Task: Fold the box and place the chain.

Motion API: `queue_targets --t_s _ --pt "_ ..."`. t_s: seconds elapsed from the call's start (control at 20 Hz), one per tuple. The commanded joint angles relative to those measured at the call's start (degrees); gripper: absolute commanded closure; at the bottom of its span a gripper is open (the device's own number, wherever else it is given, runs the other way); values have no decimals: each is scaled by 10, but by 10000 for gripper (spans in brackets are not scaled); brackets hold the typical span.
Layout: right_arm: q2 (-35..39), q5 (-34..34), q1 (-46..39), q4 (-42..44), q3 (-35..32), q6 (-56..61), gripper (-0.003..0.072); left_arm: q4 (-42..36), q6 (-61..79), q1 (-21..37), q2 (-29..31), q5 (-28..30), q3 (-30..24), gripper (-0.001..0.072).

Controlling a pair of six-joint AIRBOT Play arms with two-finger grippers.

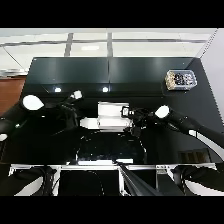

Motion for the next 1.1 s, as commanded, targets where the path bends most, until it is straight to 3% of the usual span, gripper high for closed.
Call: queue_targets --t_s 0.0,0.05,0.15,0.3,0.45,0.6,0.75,0.8,0.85,0.9,0.95,1.05 --pt "0 0 0 0 0 0 495 59 -255 83 17 12 -26 683" --pt "0 0 0 0 0 0 496 52 -364 108 -1 17 -31 683" --pt "0 0 0 0 0 0 495 -24 -485 163 -65 -40 -34 683" --pt "0 0 0 0 0 0 495 -182 -406 192 -172 -114 -33 685" --pt "0 0 0 0 0 0 495 -203 -372 158 -230 -104 -27 685" --pt "0 0 0 0 0 0 496 -208 -355 95 -237 -70 -19 685" --pt "0 0 0 0 0 0 495 -209 -328 61 -237 -91 10 681" --pt "0 0 0 0 0 0 495 -209 -323 60 -237 -99 24 647" --pt "0 0 0 0 0 0 495 -209 -313 60 -236 -106 41 475" --pt "0 0 0 0 0 0 495 -209 -308 60 -236 -116 56 197" --pt "0 0 0 0 0 0 495 -209 -309 59 -236 -127 69 30" --pt "0 0 0 0 0 0 495 -209 -316 49 -236 -154 94 32"
